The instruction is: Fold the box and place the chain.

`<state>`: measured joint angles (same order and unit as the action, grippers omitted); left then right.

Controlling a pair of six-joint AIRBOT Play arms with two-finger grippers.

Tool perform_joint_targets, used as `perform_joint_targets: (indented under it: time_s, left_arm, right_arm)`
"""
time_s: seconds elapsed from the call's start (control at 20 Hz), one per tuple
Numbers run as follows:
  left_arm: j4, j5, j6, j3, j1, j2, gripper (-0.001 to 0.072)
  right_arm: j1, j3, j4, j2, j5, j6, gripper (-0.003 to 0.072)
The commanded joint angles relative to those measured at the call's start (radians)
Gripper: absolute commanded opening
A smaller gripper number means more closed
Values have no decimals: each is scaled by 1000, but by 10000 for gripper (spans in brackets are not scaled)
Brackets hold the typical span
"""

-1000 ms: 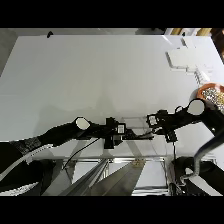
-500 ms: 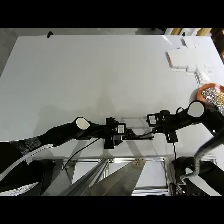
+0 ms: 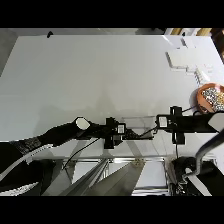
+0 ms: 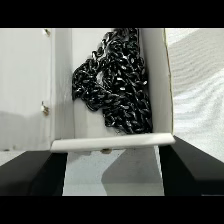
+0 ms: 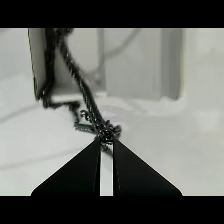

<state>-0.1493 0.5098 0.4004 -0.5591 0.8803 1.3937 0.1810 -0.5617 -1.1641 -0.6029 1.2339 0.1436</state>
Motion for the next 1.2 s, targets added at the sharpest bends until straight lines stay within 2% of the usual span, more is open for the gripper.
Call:
perform_joint_targets:
  time_s: [0.0, 0.05, 0.2, 0.45, 0.6, 0.85, 1.15]
  left_arm:
    - [0, 0, 0, 0, 0, -1, 207]
    - [0, 0, 0, 0, 0, -1, 207]
    - [0, -1, 0, 0, 0, -1, 207]
    - [0, 0, 0, 0, 0, -1, 207]
    - [0, 0, 0, 0, 0, -1, 207]
    - [0, 0, 0, 0, 0, -1, 207]
    - [0, 0, 0, 0, 0, -1, 207]
  right_arm:
    - [1, -64, 100, 86, -41, 12, 19]
    - [1, -90, 124, 91, -25, 33, 19]
    - [1, -105, 126, 95, -76, 61, 19]
    - [1, -107, 295, 102, -14, 25, 19]
    - [56, -107, 414, 101, 15, -54, 19]
    - [219, -97, 388, 23, -2, -63, 19]
    - [345, -80, 269, -199, -29, -61, 20]
